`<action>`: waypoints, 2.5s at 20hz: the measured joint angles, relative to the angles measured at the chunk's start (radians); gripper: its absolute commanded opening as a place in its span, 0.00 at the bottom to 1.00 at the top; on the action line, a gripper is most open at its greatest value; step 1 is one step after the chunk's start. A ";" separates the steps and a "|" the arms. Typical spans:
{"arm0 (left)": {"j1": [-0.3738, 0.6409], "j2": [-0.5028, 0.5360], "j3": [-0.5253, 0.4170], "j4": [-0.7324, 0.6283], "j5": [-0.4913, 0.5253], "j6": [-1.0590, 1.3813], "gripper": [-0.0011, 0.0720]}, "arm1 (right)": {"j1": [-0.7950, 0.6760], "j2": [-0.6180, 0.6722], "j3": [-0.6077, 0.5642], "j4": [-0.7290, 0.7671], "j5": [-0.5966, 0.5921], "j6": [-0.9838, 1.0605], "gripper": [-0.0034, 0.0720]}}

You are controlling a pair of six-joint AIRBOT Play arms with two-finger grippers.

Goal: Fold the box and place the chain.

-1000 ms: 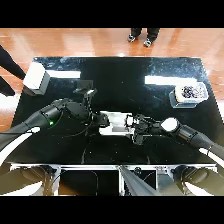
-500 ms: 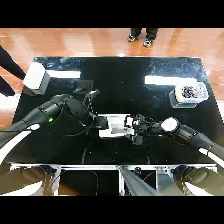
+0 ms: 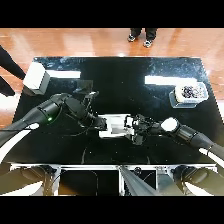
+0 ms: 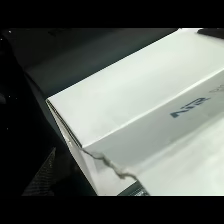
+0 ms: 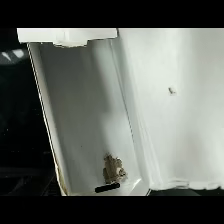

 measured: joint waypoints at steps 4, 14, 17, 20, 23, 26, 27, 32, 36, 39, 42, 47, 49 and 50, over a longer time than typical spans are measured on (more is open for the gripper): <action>-0.005 0.000 -0.022 -0.006 -0.018 0.000 0.88 | 0.000 0.000 0.000 -0.002 0.000 0.000 0.78; -0.036 -0.001 -0.048 0.007 -0.183 -0.042 0.88 | 0.000 0.000 0.001 0.002 -0.012 0.023 0.78; -0.042 -0.001 -0.048 0.007 -0.222 -0.053 0.88 | 0.000 0.000 0.000 0.001 -0.016 0.029 0.78; -0.074 -0.001 -0.039 0.079 -0.240 -0.141 0.87 | 0.000 0.000 0.001 0.000 -0.019 0.031 0.78; -0.134 -0.001 -0.013 0.235 -0.208 -0.326 0.85 | 0.000 0.000 0.000 0.000 -0.024 0.032 0.78; -0.203 -0.003 0.023 0.381 -0.153 -0.536 0.83 | 0.000 0.000 0.000 0.000 -0.029 0.035 0.78; -0.225 -0.008 0.039 0.422 -0.128 -0.597 0.82 | 0.000 0.000 0.001 0.000 -0.032 0.035 0.78; -0.285 -0.064 0.090 0.506 -0.033 -0.777 0.67 | 0.000 0.000 0.000 0.000 -0.036 0.038 0.78; -0.293 -0.082 0.100 0.507 -0.044 -0.832 0.63 | 0.000 0.000 0.000 0.000 -0.037 0.038 0.78; -0.292 -0.087 0.103 0.518 -0.079 -0.849 0.63 | 0.000 0.000 0.000 0.000 -0.040 0.039 0.78; -0.287 -0.089 0.106 0.540 -0.091 -0.856 0.63 | 0.000 0.000 0.001 0.000 -0.040 0.039 0.78; -0.281 -0.094 0.110 0.567 -0.118 -0.860 0.62 | 0.000 0.000 0.000 0.000 -0.039 0.039 0.78; -0.279 -0.102 0.110 0.571 -0.122 -0.860 0.58 | 0.000 0.000 0.000 0.000 -0.038 0.039 0.78; -0.279 -0.106 0.111 0.571 -0.123 -0.859 0.58 | 0.000 0.000 0.000 0.000 -0.038 0.039 0.78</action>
